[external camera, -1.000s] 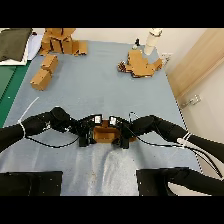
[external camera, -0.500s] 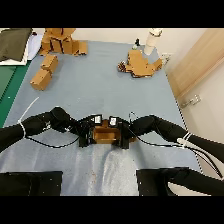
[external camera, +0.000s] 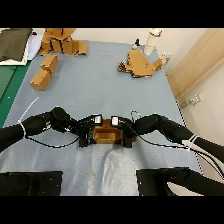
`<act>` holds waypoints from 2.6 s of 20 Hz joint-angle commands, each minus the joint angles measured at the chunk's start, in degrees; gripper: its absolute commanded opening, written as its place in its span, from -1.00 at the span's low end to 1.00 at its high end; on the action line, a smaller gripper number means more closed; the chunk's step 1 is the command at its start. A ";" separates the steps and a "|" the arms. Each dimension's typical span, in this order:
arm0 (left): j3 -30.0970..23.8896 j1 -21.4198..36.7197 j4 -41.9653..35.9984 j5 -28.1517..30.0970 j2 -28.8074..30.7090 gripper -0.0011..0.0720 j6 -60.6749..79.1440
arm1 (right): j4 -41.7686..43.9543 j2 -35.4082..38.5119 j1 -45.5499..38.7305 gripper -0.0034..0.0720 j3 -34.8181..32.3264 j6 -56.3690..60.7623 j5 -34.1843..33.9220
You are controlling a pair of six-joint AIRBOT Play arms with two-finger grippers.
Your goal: Fold the box.
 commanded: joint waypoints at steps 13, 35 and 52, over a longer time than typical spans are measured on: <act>-0.02 0.02 0.07 -0.13 -0.02 0.27 0.20 | -8.22 19.93 -2.25 0.09 -0.26 84.00 -19.80; -0.02 0.02 0.07 -0.22 -0.02 0.27 0.20 | 8.98 -16.68 -7.63 -0.91 19.58 73.61 -9.97; -0.02 0.04 0.07 -0.17 -0.02 0.27 0.20 | 3.67 -10.27 -5.99 -0.91 19.54 65.75 -8.20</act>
